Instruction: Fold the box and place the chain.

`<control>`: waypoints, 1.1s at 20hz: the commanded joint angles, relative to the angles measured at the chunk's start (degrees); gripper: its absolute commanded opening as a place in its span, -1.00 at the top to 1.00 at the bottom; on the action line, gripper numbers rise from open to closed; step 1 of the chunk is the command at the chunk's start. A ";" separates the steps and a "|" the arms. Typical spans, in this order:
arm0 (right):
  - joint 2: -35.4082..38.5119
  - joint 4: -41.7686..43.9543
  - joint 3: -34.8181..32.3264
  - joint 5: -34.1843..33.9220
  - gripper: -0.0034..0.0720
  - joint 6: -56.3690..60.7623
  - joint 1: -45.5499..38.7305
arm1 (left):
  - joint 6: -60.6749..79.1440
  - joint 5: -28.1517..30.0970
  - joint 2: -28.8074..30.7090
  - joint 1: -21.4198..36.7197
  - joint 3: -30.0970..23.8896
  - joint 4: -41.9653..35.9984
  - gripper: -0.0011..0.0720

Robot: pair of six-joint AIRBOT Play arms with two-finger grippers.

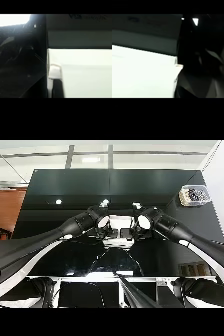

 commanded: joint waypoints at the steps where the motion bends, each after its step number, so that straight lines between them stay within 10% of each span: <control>1: -0.79 -1.36 0.83 1.62 0.16 1.31 0.72 | -0.02 -0.33 -0.02 0.04 0.02 0.00 0.90; 22: -4.17 -3.85 1.07 -0.46 0.45 7.76 0.74 | -0.02 -0.48 -0.02 0.04 0.02 0.00 0.90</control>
